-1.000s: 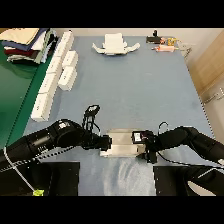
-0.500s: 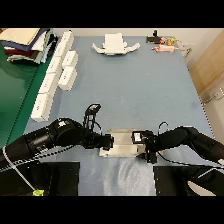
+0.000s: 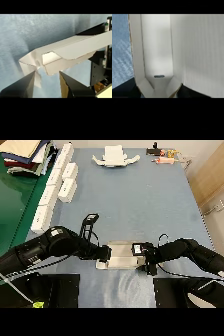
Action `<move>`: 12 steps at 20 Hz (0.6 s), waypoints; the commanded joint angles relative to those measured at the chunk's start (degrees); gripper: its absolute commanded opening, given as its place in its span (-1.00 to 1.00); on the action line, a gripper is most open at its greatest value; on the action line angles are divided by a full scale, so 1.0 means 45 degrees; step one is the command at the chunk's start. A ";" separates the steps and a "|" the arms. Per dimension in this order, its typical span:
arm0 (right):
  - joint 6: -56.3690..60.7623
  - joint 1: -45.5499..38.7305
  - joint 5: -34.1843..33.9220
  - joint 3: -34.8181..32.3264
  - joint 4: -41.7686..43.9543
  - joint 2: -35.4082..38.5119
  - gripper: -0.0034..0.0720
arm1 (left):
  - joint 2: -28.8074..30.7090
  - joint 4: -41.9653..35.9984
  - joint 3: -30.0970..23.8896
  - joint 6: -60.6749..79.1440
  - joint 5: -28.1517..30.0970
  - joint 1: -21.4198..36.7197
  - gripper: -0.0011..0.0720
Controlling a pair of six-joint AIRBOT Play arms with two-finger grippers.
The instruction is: Fold the box.
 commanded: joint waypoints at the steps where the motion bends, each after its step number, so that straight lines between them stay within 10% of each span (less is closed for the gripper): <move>1: 0.0005 0.0005 0.0000 -0.0005 0.0005 -0.0010 0.48 | 0.0894 0.1015 0.0651 0.0039 -0.2433 0.0559 0.31; 5: 0.0005 0.0005 0.0000 -0.0005 0.0000 -0.0010 0.48 | 0.1885 0.1447 0.0753 0.0049 -0.2866 0.0729 0.30; 6: 0.0005 0.0005 0.0000 -0.0005 0.0005 -0.0005 0.48 | 0.2025 0.1511 0.0753 0.0039 -0.3079 0.0729 -0.04; 7: 0.0005 0.0005 0.0005 -0.0005 0.0005 -0.0010 0.48 | 0.2161 0.1656 0.0753 0.0053 -0.3415 0.0729 -0.85; 12: 0.0005 0.0005 0.0000 -0.0005 0.0000 -0.0010 0.48 | 0.2807 0.3109 0.0651 -0.1681 -0.6300 0.1200 -0.93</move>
